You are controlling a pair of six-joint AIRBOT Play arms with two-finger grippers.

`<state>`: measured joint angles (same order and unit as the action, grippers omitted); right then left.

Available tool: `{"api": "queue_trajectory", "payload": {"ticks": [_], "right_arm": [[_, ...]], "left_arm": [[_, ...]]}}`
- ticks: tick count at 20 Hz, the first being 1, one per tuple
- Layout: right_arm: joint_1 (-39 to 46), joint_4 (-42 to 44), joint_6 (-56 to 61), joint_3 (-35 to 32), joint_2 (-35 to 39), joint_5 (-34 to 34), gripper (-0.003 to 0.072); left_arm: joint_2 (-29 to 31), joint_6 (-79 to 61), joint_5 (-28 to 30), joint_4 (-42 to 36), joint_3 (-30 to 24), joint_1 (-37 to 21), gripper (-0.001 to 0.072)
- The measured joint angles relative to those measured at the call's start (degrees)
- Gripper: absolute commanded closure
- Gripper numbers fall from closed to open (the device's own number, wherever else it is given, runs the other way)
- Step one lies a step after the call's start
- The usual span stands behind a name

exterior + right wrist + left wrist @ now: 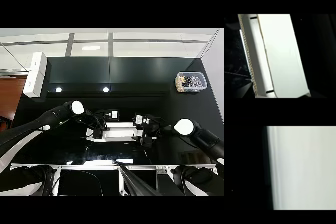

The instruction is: Fold the box and place the chain.

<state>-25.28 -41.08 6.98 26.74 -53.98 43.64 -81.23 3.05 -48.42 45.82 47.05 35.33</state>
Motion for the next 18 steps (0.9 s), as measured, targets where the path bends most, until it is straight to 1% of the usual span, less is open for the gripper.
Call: {"api": "queue_trajectory", "payload": {"ticks": [6,11,14,18], "right_arm": [[0.5,5.2,-7.5,-2.2,-2.3,0.8,0.0046],[0.6,7.0,-13.5,-5.0,-3.6,-1.6,0.0046],[0.6,9.3,-17.2,-5.4,-5.3,-2.4,0.0046],[0.6,10.4,-19.7,-5.6,-7.0,-3.5,0.0047]], "left_arm": [[0.0,0.0,-0.2,0.0,0.0,0.0,0.0679],[0.0,-0.1,-0.2,0.0,0.0,0.0,0.0679],[0.0,0.0,-0.2,0.0,0.0,0.0,0.0679],[0.0,0.3,-0.2,0.0,0.0,0.0,0.0679]]}}
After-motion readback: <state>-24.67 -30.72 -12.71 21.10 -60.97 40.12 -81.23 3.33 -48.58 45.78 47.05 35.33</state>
